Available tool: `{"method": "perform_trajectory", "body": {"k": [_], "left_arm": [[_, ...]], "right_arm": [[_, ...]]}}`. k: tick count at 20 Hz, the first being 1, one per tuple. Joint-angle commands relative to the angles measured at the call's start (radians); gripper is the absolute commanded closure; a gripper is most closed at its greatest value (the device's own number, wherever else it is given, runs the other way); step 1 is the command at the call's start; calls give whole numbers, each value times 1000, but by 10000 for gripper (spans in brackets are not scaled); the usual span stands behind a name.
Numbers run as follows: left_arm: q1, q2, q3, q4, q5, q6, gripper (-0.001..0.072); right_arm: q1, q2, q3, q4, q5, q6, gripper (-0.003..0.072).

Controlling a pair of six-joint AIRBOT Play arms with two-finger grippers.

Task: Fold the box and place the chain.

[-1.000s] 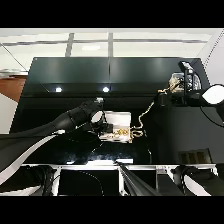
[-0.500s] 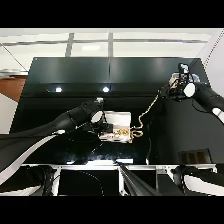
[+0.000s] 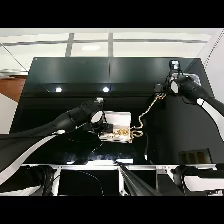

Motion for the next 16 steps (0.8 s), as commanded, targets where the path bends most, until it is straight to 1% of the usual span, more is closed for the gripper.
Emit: {"method": "perform_trajectory", "body": {"k": [1, 5, 6, 7, 8, 9, 11, 12, 13, 16], "left_arm": [[0, -1, 0, 1, -1, 0, 677], [-1, -1, 0, 1, -4, 0, 677], [-1, -1, 0, 1, -3, 0, 677], [-1, -1, 0, 1, -4, 0, 677], [-1, -1, 0, 1, -4, 0, 677], [-1, -1, 0, 1, -3, 0, 677], [-1, -1, 0, 1, -4, 0, 677], [-1, -1, 0, 1, -3, 0, 677], [-1, -1, 0, 1, -3, 0, 677], [-1, -1, 0, 1, -5, 0, 677]], "right_arm": [[8, -28, 12, -21, 40, 52, -8], [8, -38, 12, -17, 61, 52, 0], [8, -38, 11, -16, 61, 53, 85], [8, -38, 11, -14, 61, 55, 117], [8, -38, 12, -12, 61, 55, 181], [8, -38, 12, -11, 69, 55, 306], [8, -38, 12, 5, 81, 54, 505], [8, -38, 12, 9, 87, 54, 583], [8, -38, 12, 10, 97, 54, 636], [8, -23, 12, 9, 134, 42, 644]]}}
